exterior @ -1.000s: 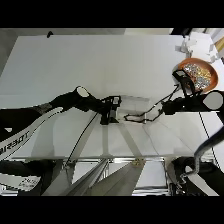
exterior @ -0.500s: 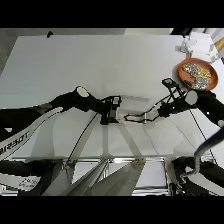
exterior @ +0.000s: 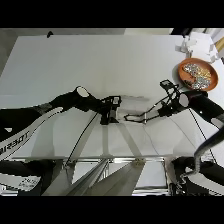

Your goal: Fold the box and place the chain.

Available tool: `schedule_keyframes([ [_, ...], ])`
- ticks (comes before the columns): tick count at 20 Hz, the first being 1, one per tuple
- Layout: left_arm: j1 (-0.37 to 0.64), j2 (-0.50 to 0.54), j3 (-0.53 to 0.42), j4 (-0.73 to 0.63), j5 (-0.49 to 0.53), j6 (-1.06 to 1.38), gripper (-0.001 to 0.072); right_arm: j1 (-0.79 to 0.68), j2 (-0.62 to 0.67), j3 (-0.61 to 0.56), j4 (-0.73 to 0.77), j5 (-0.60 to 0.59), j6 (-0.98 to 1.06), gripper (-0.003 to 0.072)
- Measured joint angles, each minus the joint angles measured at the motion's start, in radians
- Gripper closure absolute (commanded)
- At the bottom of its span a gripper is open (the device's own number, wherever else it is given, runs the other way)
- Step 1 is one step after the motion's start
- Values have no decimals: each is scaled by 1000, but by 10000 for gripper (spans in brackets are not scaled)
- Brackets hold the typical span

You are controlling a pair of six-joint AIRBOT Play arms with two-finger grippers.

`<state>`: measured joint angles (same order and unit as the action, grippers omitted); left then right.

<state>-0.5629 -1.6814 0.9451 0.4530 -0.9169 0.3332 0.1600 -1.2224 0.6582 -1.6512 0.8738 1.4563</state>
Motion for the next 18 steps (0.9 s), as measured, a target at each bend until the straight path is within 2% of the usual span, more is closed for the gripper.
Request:
schedule_keyframes([
  [5,0,0,0,0,0,0,504,34,13,-1,-13,11,7,674],
  [9,0,0,0,0,0,0,504,76,99,-1,-18,74,10,674],
  [14,0,0,0,0,0,0,504,140,352,-1,-4,179,2,673],
  [18,0,0,0,0,0,0,504,194,595,-1,109,207,-32,673],
])
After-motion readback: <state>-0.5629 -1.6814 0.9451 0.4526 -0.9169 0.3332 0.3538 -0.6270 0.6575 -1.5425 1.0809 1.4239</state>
